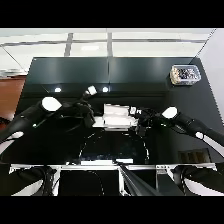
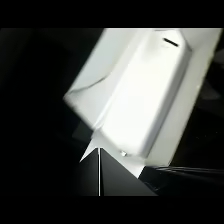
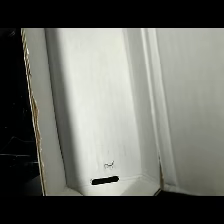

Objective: Fold the box and place the chain.

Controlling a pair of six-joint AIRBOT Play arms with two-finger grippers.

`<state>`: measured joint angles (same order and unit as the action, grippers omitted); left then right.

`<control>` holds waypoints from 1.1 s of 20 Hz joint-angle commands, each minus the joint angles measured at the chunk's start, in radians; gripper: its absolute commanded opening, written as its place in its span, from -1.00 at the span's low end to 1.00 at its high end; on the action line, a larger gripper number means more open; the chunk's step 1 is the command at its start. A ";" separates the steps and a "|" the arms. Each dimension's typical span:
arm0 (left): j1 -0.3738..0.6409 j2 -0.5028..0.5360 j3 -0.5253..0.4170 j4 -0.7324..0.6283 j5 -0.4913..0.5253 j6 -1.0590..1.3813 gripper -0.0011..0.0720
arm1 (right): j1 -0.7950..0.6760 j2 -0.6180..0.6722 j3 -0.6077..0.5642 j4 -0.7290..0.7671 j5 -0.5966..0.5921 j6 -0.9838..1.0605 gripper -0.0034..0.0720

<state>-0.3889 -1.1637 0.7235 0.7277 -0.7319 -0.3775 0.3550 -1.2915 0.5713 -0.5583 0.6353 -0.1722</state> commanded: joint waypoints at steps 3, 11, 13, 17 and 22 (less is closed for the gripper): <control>0.231 0.071 -0.004 0.077 -0.186 -0.584 -0.90 | 0.001 0.001 0.001 0.000 0.001 0.000 0.34; 0.404 -0.057 -0.154 -0.045 -0.348 -0.924 -0.90 | 0.001 0.001 0.001 0.000 0.001 0.000 0.34; 0.375 -0.120 -0.152 -0.093 -0.333 -0.878 -0.90 | 0.001 0.001 0.001 0.000 0.001 0.000 0.34; 0.268 -0.215 -0.115 -0.143 -0.277 -0.848 -0.90 | 0.001 0.001 0.001 0.000 0.001 0.000 0.34; 0.196 -0.257 -0.038 -0.142 -0.246 -0.827 -0.90 | 0.001 0.001 0.001 0.000 0.001 0.000 0.34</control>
